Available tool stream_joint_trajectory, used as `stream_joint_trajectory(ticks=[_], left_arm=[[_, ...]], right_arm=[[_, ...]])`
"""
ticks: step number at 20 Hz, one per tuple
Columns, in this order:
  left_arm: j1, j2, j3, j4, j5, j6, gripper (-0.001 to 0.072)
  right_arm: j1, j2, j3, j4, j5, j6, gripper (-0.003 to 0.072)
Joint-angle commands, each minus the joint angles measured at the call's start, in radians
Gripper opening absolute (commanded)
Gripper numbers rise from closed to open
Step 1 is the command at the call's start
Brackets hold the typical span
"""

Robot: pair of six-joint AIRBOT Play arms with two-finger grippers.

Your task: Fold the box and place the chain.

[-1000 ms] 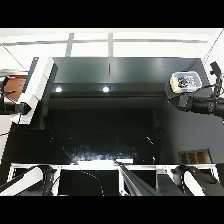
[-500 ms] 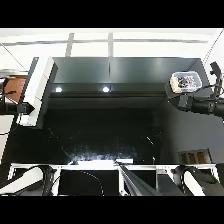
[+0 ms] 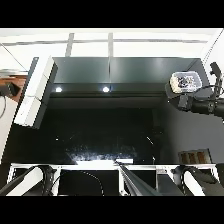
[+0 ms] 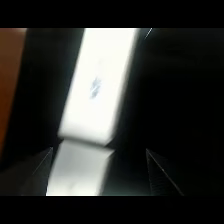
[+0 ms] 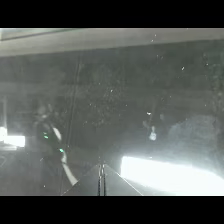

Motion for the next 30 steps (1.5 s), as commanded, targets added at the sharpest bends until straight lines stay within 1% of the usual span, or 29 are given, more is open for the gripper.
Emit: stream_joint_trajectory(ticks=[1,2,3,4,5,6,7,8,9,10,11,12,13,14,15,16,18,20,23,30], left_arm=[[-0.095,0.071,0.063,-0.246,-0.020,-0.024,0.0597],[-0.146,0.084,0.073,-0.280,-0.029,-0.024,0.0381],[-0.207,0.096,0.081,-0.297,-0.048,-0.024,0.0071],[-0.287,0.107,0.083,-0.298,-0.063,-0.026,0.0029],[-0.378,0.114,0.082,-0.286,-0.099,-0.057,0.0027],[-0.478,0.119,0.070,-0.245,-0.104,-0.170,0.0026],[-0.608,0.133,0.035,-0.160,-0.053,-0.276,0.0026],[-0.740,0.154,-0.012,-0.045,0.025,-0.347,0.0026],[-0.879,0.181,-0.076,0.108,0.122,-0.467,0.0026],[-0.991,0.201,-0.137,0.264,0.196,-0.608,0.0026],[-1.078,0.211,-0.202,0.439,0.230,-0.777,0.0027],[-1.129,0.213,-0.256,0.568,0.226,-0.888,0.0028],[-1.151,0.213,-0.309,0.652,0.218,-0.956,0.0029],[-1.145,0.215,-0.338,0.665,0.209,-0.969,0.0031],[-1.126,0.216,-0.344,0.661,0.191,-0.969,0.0031],[-1.109,0.218,-0.340,0.651,0.191,-0.969,0.0032],[-1.068,0.229,-0.317,0.654,0.194,-0.963,0.0033],[-0.995,0.229,-0.293,0.655,0.188,-0.954,0.0033],[-0.923,0.228,-0.288,0.643,0.195,-0.955,0.0033],[-0.916,0.227,-0.288,0.637,0.193,-0.955,0.0033]], right_arm=[[-0.001,0.000,0.020,0.000,-0.022,-0.023,0.0044],[-0.001,0.001,0.052,-0.002,-0.021,-0.039,0.0044],[-0.001,0.001,0.097,-0.008,-0.019,-0.050,0.0044],[0.000,0.001,0.144,-0.013,-0.011,-0.054,0.0044],[0.000,0.003,0.189,-0.014,0.006,-0.062,0.0044],[0.001,0.013,0.213,-0.014,0.017,-0.079,0.0044],[0.001,0.035,0.215,-0.020,0.014,-0.091,0.0044],[0.004,0.056,0.210,-0.045,0.014,-0.095,0.0044],[0.011,0.082,0.191,-0.098,0.003,-0.095,0.0044],[0.017,0.106,0.153,-0.161,-0.014,-0.088,0.0044],[0.018,0.129,0.090,-0.229,-0.033,-0.065,0.0044],[0.018,0.140,0.017,-0.272,-0.064,-0.047,0.0044],[0.018,0.139,-0.047,-0.292,-0.112,-0.036,0.0044],[0.018,0.137,-0.098,-0.290,-0.169,-0.027,0.0044],[0.018,0.137,-0.125,-0.286,-0.208,-0.026,0.0044],[0.018,0.137,-0.134,-0.288,-0.220,-0.026,0.0043],[0.018,0.137,-0.134,-0.284,-0.219,-0.026,0.0042],[0.018,0.137,-0.134,-0.285,-0.220,-0.026,0.0042],[0.018,0.137,-0.134,-0.285,-0.220,-0.026,0.0042],[0.018,0.137,-0.134,-0.285,-0.219,-0.026,0.0042]])
